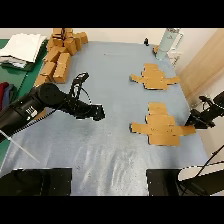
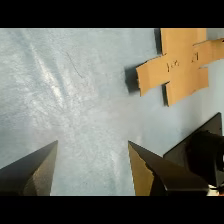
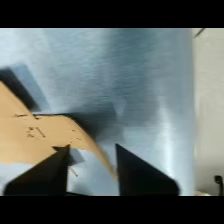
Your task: Fold the box.
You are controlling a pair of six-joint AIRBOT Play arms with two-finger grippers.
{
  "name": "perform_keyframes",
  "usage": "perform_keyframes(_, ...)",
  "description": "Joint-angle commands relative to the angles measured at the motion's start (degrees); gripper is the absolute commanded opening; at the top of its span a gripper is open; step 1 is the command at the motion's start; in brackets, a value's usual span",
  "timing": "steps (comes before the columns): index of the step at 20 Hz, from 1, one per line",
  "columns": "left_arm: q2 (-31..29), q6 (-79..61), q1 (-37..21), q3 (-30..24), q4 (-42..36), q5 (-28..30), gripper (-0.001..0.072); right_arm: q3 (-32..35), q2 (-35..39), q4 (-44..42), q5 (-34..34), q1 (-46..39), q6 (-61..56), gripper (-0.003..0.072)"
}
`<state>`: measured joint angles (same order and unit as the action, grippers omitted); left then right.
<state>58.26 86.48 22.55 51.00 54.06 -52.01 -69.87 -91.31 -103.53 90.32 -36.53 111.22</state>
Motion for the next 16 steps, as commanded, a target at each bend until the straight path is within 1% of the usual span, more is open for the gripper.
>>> perform_keyframes(1, -0.04, -0.04, -0.02, 0.07, -0.50, -0.07, 0.0661, 2.25, -0.42, -8.79, 4.48, 0.72, 3.56, 0.0147)
perform_keyframes(2, -0.04, -0.07, -0.02, 0.07, -0.50, -0.04, 0.0661, 2.82, -0.39, -12.94, 6.29, 1.51, 3.58, 0.0042)
perform_keyframes(3, -0.04, -0.09, -0.02, 0.07, -0.48, 0.00, 0.0661, 3.58, -0.39, -19.19, 8.63, 2.67, 4.00, 0.0005)
perform_keyframes(4, -0.04, -0.31, -0.13, 0.07, -0.44, 0.00, 0.0660, 4.50, -0.28, -25.59, 10.34, 4.20, 4.96, 0.0005)
perform_keyframes(5, -0.04, -0.90, -0.13, 0.07, -0.39, 0.13, 0.0660, 5.46, 0.02, -30.71, 10.21, 6.54, 5.79, 0.0004)
perform_keyframes(6, -0.04, -2.05, -0.13, 0.07, -0.42, 0.50, 0.0660, 6.58, 0.81, -33.35, 7.98, 9.38, 5.84, 0.0004)
perform_keyframes(7, -0.04, -2.10, -0.13, 0.07, -0.24, 0.87, 0.0661, 8.02, 2.21, -34.25, 3.93, 13.31, 6.36, 0.0003)
perform_keyframes(11, -0.04, -6.49, -0.13, 0.07, 0.00, 1.27, 0.0661, 13.09, 8.41, -32.81, -14.58, 31.56, 8.20, 0.0003)
perform_keyframes(13, -0.04, -6.80, -0.13, 0.07, 0.22, 1.38, 0.0660, 13.16, 10.03, -28.37, -21.97, 38.84, 4.72, 0.0005)
perform_keyframes(14, -0.04, -6.80, -0.13, 0.07, 0.22, 1.16, 0.0661, 13.16, 10.25, -25.20, -23.76, 41.16, 1.51, 0.0014)
perform_keyframes(15, -0.04, -6.80, -0.13, 0.07, 0.33, 0.76, 0.0660, 13.16, 10.16, -22.47, -24.37, 42.80, -1.57, 0.0037)
perform_keyframes(16, -0.04, -6.80, -0.13, 0.07, 0.68, 0.39, 0.0660, 13.16, 10.10, -19.93, -24.35, 43.69, -4.22, 0.0178)
